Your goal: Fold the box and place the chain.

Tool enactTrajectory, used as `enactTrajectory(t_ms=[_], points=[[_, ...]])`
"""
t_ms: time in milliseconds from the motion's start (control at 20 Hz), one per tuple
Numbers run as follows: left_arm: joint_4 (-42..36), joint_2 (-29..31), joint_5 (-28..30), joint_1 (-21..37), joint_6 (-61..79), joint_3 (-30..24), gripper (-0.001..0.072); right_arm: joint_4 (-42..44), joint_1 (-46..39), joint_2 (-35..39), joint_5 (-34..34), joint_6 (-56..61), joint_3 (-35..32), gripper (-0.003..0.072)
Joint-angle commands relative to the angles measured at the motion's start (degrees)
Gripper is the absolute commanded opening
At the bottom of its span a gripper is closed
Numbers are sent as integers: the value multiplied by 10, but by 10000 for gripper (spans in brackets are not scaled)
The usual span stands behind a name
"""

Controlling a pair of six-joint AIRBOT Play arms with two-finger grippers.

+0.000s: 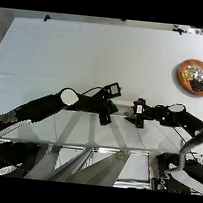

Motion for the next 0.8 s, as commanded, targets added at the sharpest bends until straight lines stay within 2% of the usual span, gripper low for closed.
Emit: enactTrajectory(t_ms=[0, 150, 400, 550, 750], points=[[-77, -25, 155, -4, 12, 0, 7, 0, 0, 0, 0, 0, 0, 466], [-79, -26, 214, -4, 11, 0, 6, 0, 0, 0, 0, 0, 0, 466], [-92, -65, 221, 9, -3, 0, 5, 0, 0, 0, 0, 0, 0, 466], [-92, -87, 179, 26, -17, 0, 4, 0, 0, 0, 0, 0, 0, 466], [-91, -90, 80, 54, -18, 0, 4, 0, 0, 0, 0, 0, 0, 466]])
